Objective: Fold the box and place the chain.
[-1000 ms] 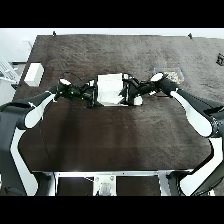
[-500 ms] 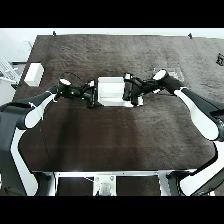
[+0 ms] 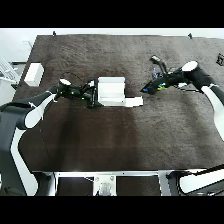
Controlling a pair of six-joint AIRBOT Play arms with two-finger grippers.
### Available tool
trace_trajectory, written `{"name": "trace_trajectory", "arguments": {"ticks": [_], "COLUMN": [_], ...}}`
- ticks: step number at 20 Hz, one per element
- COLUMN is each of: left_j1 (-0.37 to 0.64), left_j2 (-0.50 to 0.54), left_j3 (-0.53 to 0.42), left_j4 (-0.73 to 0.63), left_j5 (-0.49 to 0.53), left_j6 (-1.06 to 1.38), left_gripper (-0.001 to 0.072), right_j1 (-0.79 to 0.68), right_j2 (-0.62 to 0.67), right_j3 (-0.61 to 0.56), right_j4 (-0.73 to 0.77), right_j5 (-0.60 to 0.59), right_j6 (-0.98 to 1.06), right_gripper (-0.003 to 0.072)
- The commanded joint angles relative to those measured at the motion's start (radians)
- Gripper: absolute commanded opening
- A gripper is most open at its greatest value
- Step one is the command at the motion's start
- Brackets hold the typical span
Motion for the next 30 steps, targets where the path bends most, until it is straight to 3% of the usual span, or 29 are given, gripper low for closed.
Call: {"name": "trace_trajectory", "arguments": {"ticks": [1,7,15,20,30], "left_j1": [0.001,0.001,0.001,0.001,0.001], "left_j2": [0.000,0.000,0.000,0.000,0.000], "left_j3": [0.000,0.000,0.000,0.000,0.000], "left_j4": [0.000,0.000,0.000,0.000,0.000], "left_j5": [0.001,0.001,0.001,0.001,0.001], "left_j6": [0.000,0.000,0.000,0.000,0.000], "left_gripper": [0.0354,0.0354,0.0354,0.0354,0.0354], "right_j1": [-0.115,-0.139,-0.037,0.049,0.081], "right_j2": [0.009,-0.023,-0.197,-0.204,-0.123], "right_j3": [-0.048,-0.195,-0.185,-0.171,-0.140], "right_j4": [0.003,0.072,0.231,0.424,0.385], "right_j5": [-0.002,-0.105,-0.107,-0.066,-0.038], "right_j6": [0.269,0.365,0.357,0.275,0.259], "right_gripper": [0.0010,0.0011,0.0011,0.0011,0.0013]}}
